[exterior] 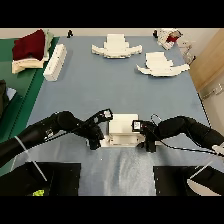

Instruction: Fold the box.

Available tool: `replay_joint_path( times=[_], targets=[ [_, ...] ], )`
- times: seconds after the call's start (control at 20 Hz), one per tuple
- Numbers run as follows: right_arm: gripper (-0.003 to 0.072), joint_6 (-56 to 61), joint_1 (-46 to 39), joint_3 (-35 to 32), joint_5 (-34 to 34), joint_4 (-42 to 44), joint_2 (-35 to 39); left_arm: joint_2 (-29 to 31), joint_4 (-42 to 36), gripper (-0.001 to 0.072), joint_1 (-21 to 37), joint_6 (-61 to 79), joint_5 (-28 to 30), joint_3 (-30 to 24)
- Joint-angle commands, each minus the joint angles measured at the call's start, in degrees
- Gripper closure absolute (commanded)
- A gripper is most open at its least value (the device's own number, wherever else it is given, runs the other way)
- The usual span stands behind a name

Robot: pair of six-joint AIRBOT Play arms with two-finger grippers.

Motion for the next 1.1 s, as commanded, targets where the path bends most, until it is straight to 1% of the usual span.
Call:
replay_joint_path(
  times=[0.0, 0.1, 0.2, 0.3, 0.35, 0.45, 0.55, 0.65, 0.85, 0.95, 1.05],
  targets=[
    [0.0193, 0.04, 0.04, 0.0, -0.02, 0.0, -0.02, 7.13, 14.8, 0.0697, 1.01, -28.59, -6.93, 0.9],
    [0.0193, 0.04, 0.04, 0.0, -0.02, 0.0, -0.02, 11.89, 21.42, 0.0697, 4.83, -44.06, -9.97, 0.9],
    [0.0193, 0.04, 0.04, 0.0, -0.02, 0.0, -0.02, 14.95, 26.23, 0.0697, 10.75, -58.4, -14.27, 0.87],
    [0.0193, 0.04, 0.04, 0.0, -0.02, 0.02, -0.02, 15.54, 24.7, 0.0696, 16.46, -61.53, -17.38, 0.04],
    [0.0193, 0.04, 0.04, 0.0, -0.02, 0.0, -0.02, 15.32, 22.05, 0.0697, 18.38, -61.51, -17.35, -1.22],
    [0.0193, 0.04, 0.04, 0.0, -0.02, 0.02, -0.02, 14.25, 16.2, 0.0697, 19.34, -60.61, -14.93, -4.57],
    [0.0193, 0.04, 0.04, 0.0, -0.02, 0.0, -0.02, 12.57, 9.01, 0.0697, 17.77, -58.49, -9.81, -8.5],
    [0.0193, 0.04, 0.04, 0.0, -0.02, 0.0, -0.02, 10.25, 1.05, 0.0697, 14.4, -54.8, -3.82, -11.45],
    [0.0193, 0.04, 0.04, 0.0, -0.02, 0.0, -0.02, 4.94, -8.98, 0.0697, 4.39, -50.95, 7.5, -12.13],
    [0.0193, 0.04, 0.04, 0.0, -0.02, 0.0, -0.02, 3.69, -13.64, 0.0697, 1.11, -47.52, 9.84, -12.0],
    [0.0193, 0.04, 0.04, 0.0, -0.02, 0.0, -0.02, 3.78, -14.43, 0.0698, 0.63, -46.8, 8.57, -11.23]
  ],
)
